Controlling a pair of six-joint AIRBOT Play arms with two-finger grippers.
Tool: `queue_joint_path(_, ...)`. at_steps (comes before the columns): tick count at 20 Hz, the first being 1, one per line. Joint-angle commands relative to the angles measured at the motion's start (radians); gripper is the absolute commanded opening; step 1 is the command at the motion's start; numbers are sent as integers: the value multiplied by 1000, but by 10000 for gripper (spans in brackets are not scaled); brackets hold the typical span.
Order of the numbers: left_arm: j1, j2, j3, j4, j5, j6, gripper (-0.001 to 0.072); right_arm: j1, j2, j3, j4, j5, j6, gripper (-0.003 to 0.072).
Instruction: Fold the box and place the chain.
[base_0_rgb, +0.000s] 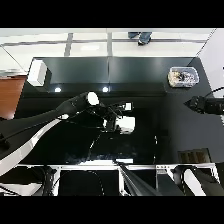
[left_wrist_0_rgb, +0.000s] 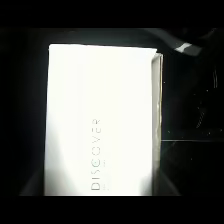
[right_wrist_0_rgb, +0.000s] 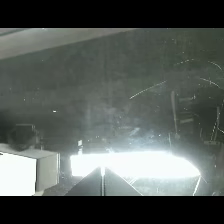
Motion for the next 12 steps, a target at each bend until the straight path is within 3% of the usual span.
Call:
queue_joint_path(1, -6, 2, 35, 52, -16, -106, 394, 0, 1, 0, 0, 6, 0, 11)
queue_joint_path(3, 6, 29, 61, 111, -12, -253, 352, 0, 1, 0, 0, 6, 0, 11)
queue_joint_path(7, 129, 138, 84, 489, -68, -719, 351, 0, 1, 0, 0, 9, 0, 11)
queue_joint_path(10, 362, 227, 70, 637, -194, -1010, 351, 0, 1, 0, 0, 9, 0, 11)
queue_joint_path(12, 559, 282, 9, 645, -237, -1168, 351, 0, 1, 0, 1, 10, 0, 11)
